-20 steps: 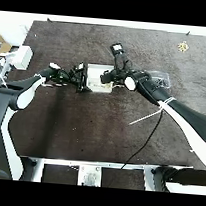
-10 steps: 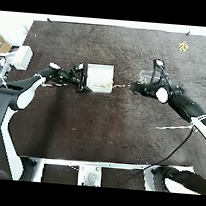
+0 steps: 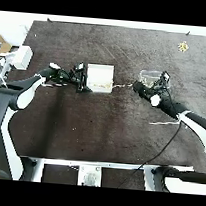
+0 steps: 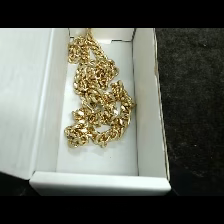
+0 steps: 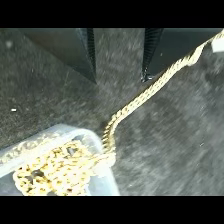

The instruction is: Fold the box and place the chain.

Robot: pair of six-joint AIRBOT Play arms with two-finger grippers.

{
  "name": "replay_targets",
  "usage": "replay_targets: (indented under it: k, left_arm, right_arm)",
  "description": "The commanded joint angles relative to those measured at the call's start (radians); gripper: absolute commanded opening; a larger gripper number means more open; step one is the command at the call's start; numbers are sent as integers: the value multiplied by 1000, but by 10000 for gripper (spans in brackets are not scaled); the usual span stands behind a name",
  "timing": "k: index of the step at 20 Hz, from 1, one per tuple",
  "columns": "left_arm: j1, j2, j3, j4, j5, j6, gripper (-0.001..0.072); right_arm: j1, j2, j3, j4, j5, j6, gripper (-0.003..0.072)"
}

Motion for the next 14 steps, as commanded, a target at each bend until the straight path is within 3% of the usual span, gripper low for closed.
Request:
replay_targets:
  k: [1,5,6,8,14]
  left_arm:
    - [-1,1,0,0,-4,0,163]
    - [-1,1,0,0,-7,0,163]
    - [-1,1,0,0,-6,0,163]
    - [-1,1,0,0,-7,0,163]
    - [-1,1,0,0,-6,0,163]
  right_arm:
    - [-4,-100,63,39,-68,21,364]
    - [-16,-175,151,39,-39,63,361]
    - [-18,-184,164,39,-24,72,287]
    - [-12,-172,169,39,-25,72,-1]
    - [97,94,168,-124,-25,71,-3]
